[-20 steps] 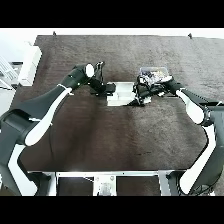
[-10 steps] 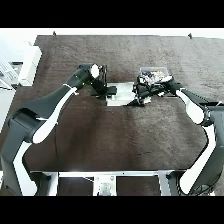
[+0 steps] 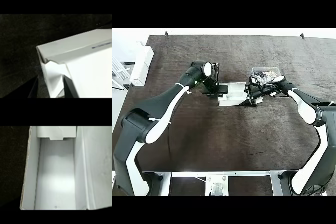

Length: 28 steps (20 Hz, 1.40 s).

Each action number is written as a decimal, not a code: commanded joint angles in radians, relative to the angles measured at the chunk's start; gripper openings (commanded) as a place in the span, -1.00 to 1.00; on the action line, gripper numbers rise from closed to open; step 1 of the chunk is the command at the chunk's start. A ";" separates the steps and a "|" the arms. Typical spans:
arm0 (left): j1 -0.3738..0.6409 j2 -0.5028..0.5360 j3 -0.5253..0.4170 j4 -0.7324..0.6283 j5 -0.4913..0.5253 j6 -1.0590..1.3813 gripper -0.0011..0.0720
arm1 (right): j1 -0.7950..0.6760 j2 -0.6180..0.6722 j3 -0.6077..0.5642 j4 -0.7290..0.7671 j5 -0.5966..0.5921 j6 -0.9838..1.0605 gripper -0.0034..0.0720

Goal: Fold the box and place the chain.

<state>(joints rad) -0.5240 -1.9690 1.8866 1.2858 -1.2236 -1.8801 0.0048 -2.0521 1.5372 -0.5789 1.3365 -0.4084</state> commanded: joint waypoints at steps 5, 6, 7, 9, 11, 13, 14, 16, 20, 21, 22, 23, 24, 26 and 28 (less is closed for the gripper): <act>-0.008 -0.029 0.060 0.027 -0.054 -0.018 0.04 | -0.001 0.000 0.000 0.000 0.000 0.000 0.65; -0.008 -0.051 0.097 0.032 -0.084 -0.028 0.04 | -0.001 0.000 0.000 0.000 0.000 0.000 0.65; -0.016 -0.074 0.138 0.055 -0.119 -0.043 0.04 | -0.001 0.000 0.000 0.000 0.000 0.000 0.65; -0.028 -0.097 0.187 0.090 -0.148 -0.069 0.04 | 0.000 0.000 0.000 0.000 0.000 0.000 0.65; -0.034 -0.097 0.187 0.099 -0.148 -0.095 0.04 | 0.000 0.000 0.000 0.000 0.000 0.000 0.65; -0.035 -0.097 0.187 0.109 -0.146 -0.116 0.04 | 0.000 0.000 0.000 0.000 0.000 0.000 0.65; -0.037 -0.097 0.187 0.112 -0.145 -0.127 0.04 | 0.000 0.000 0.000 0.000 0.000 0.000 0.65; -0.039 -0.108 0.188 0.113 -0.145 -0.143 0.04 | 0.000 0.000 0.000 0.000 0.000 0.000 0.65; -0.039 -0.127 0.189 0.069 -0.130 -0.148 0.04 | 0.000 0.000 0.000 0.000 0.000 0.000 0.65; -0.039 -0.129 0.189 0.068 -0.122 -0.150 0.04 | 0.000 0.000 0.000 0.000 0.000 0.000 0.65; -0.039 -0.129 0.189 0.069 -0.118 -0.151 0.04 | 0.000 0.000 0.000 0.000 0.000 0.000 0.65; -0.039 -0.131 0.189 0.072 -0.120 -0.154 0.04 | 0.000 0.000 0.000 0.000 0.000 0.000 0.65; -0.039 -0.134 0.189 0.074 -0.120 -0.154 0.03 | 0.000 0.000 0.000 0.000 0.000 0.000 0.65; -0.039 -0.139 0.189 0.077 -0.118 -0.154 0.04 | 0.000 0.000 0.000 0.000 0.000 0.000 0.65; -0.039 -0.142 0.190 0.081 -0.121 -0.154 0.04 | 0.000 0.000 0.000 0.000 0.000 0.000 0.65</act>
